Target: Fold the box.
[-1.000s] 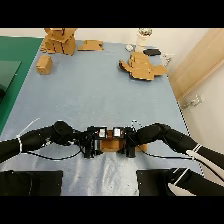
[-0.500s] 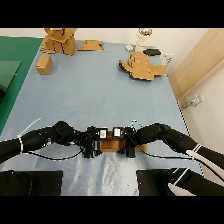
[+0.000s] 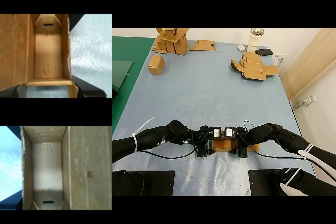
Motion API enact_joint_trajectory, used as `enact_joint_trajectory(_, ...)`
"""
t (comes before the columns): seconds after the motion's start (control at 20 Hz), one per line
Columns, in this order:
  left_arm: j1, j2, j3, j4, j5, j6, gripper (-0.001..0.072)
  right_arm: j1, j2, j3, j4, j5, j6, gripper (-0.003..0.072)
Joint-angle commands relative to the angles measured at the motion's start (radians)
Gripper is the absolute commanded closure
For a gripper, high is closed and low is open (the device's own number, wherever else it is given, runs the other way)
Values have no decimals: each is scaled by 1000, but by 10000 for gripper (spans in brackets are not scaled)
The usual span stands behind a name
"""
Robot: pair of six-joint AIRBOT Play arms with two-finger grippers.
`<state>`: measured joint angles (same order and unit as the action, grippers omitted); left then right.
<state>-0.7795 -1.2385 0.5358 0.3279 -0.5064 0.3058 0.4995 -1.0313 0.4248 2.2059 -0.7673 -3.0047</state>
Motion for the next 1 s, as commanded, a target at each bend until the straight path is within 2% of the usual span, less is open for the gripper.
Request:
enact_joint_trajectory(0.0,-1,-2,3,2,2,-8,14,0,0,0,0,0,0,87)
enact_joint_trajectory(0.1,-11,-4,3,10,7,-10,163,0,0,0,0,0,0,87)
enact_joint_trajectory(0.95,-19,-4,3,16,17,-11,169,0,0,0,0,0,0,87)
